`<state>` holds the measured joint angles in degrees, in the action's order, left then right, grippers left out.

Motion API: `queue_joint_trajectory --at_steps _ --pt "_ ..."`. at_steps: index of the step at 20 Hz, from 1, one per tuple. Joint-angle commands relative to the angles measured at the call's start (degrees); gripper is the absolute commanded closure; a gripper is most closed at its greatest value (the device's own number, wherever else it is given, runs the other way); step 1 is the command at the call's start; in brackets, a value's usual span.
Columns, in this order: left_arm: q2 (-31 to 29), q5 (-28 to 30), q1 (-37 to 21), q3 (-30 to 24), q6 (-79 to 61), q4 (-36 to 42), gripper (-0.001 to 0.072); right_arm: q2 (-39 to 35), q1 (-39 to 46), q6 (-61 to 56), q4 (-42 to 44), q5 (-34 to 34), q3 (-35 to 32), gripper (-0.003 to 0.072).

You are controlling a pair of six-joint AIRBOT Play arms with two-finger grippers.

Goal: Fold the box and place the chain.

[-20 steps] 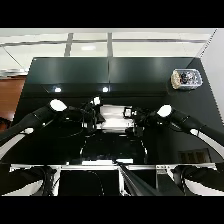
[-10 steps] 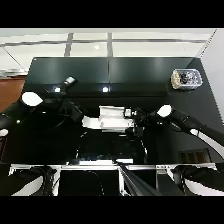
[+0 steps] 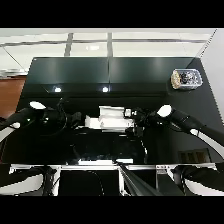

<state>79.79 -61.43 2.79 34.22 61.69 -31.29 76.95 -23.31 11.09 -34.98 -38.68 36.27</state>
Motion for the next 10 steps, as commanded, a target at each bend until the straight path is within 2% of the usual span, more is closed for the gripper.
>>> queue_joint_trajectory --at_steps 1,5,10 --pt "2.5 0.3 2.3 0.7 -2.1 2.5 0.0686 0.0 0.0 0.0 0.0 0.0 0.0 0.0319" --pt "2.4 -7.7 1.0 2.7 -10.5 6.3 0.0685 0.0 0.0 0.0 0.0 0.0 0.0 0.0319" --pt "2.3 -8.2 -0.9 5.6 -10.9 4.1 0.0687 0.0 0.0 0.0 0.0 0.0 0.0 0.0319"
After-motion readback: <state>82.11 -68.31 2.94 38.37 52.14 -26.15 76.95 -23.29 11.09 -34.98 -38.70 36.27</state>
